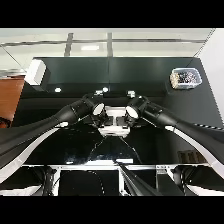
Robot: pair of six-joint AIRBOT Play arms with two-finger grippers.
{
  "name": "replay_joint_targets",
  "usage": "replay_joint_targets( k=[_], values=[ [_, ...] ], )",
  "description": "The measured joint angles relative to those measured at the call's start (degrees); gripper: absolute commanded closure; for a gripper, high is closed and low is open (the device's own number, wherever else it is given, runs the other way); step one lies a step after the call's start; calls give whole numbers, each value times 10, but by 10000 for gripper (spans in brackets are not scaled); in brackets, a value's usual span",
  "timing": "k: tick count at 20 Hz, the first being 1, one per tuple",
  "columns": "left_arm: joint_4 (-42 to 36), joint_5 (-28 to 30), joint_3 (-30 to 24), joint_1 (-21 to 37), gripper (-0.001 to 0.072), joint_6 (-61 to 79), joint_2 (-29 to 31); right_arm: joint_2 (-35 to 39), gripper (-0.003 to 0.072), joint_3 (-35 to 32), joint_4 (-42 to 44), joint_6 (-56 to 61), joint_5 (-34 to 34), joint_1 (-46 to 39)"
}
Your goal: Fold the box and place the chain.
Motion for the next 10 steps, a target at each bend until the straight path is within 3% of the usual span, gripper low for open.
replay_joint_targets(
  k=[4,7,8,9,10],
  values=[
    [0,0,0,0,679,0,0,93,340,9,-17,-39,33,-11],
    [0,0,0,0,679,0,0,168,340,14,-110,-51,85,-40],
    [0,1,0,0,679,0,0,182,239,13,-158,-52,101,-58],
    [0,2,0,0,679,0,0,192,-3,9,-204,-54,104,-79],
    [0,2,0,0,679,0,0,198,-23,2,-245,-56,97,-107]
  ],
)
